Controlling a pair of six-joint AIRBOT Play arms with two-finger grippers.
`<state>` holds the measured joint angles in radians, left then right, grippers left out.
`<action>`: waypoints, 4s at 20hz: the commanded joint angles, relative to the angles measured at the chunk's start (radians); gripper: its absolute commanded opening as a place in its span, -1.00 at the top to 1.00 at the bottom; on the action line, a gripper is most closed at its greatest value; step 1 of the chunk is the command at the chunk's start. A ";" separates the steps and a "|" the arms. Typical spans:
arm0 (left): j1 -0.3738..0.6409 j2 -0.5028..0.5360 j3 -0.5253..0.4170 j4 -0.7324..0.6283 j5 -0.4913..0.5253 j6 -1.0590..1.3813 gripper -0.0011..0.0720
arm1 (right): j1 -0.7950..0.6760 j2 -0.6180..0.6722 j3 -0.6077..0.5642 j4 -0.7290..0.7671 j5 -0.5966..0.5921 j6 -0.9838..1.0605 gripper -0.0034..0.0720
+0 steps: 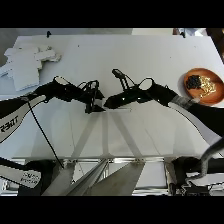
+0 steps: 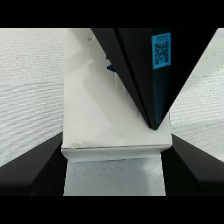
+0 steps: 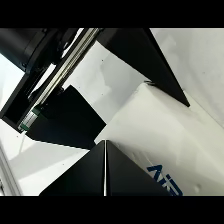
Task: Fold the box and place the chain.
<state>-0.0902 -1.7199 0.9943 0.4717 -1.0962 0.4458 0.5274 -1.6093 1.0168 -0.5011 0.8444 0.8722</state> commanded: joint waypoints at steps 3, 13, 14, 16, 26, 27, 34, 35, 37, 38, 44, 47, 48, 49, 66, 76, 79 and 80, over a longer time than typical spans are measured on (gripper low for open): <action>0.001 0.001 0.001 -0.001 0.000 -0.002 0.20 | 0.000 0.065 -0.007 0.062 -0.039 -0.069 0.89; 0.001 0.001 0.001 -0.001 0.000 -0.002 0.20 | -0.225 0.309 -0.017 -0.036 0.140 -0.125 0.89; 0.001 0.001 0.001 -0.001 0.000 -0.002 0.20 | -0.251 0.308 -0.032 -0.035 0.164 -0.126 0.89; 0.001 0.001 0.001 -0.001 0.000 -0.002 0.20 | -0.288 0.308 -0.089 -0.011 0.162 -0.151 0.89; 0.001 0.001 0.001 -0.001 0.000 -0.002 0.20 | -0.263 0.238 -0.325 0.087 -0.008 -0.234 0.89; 0.001 0.001 0.001 -0.001 0.000 -0.002 0.20 | -0.254 0.214 -0.325 0.088 -0.015 -0.233 0.89; 0.001 0.001 0.001 -0.001 0.000 -0.002 0.20 | -0.210 0.192 -0.325 0.087 -0.003 -0.234 0.89; 0.001 0.001 0.001 -0.001 0.000 -0.002 0.20 | -0.210 0.202 -0.325 0.087 0.001 -0.233 0.89; 0.001 0.001 0.001 -0.001 0.000 -0.002 0.20 | -0.210 0.235 -0.325 0.087 0.001 -0.234 0.89; 0.001 0.001 0.001 -0.001 0.000 -0.002 0.20 | -0.210 0.256 -0.325 0.088 -0.002 -0.234 0.89; 0.001 0.001 0.001 -0.001 0.000 -0.002 0.20 | -0.288 0.458 -0.325 0.090 -0.023 -0.235 0.89; 0.001 0.001 0.001 -0.001 0.000 -0.002 0.20 | -0.414 0.577 -0.325 0.061 -0.026 -0.233 0.89; 0.001 0.001 0.001 -0.001 0.000 -0.002 0.20 | -0.457 0.608 -0.325 0.029 -0.027 -0.229 0.89; 0.001 0.001 0.001 0.000 0.000 -0.002 0.20 | -0.498 0.636 -0.325 -0.014 -0.036 -0.206 0.89; 0.001 0.001 0.001 -0.001 0.000 -0.002 0.20 | -0.658 0.716 -0.322 -0.545 -0.053 0.097 0.89; 0.001 0.001 0.001 -0.034 0.005 -0.001 0.21 | -0.658 0.716 -0.322 -0.546 -0.052 0.097 0.89; 0.001 0.001 0.001 -0.034 0.013 -0.002 0.21 | -0.658 0.716 -0.322 -0.545 -0.053 0.097 0.89; 0.001 0.001 0.001 -0.033 0.007 -0.002 0.21 | -0.658 0.716 -0.322 -0.545 -0.053 0.097 0.89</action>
<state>-0.0898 -1.7199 0.9943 0.4435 -1.0855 0.4446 -0.1307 -0.8944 0.6937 -1.0462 0.7914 0.9688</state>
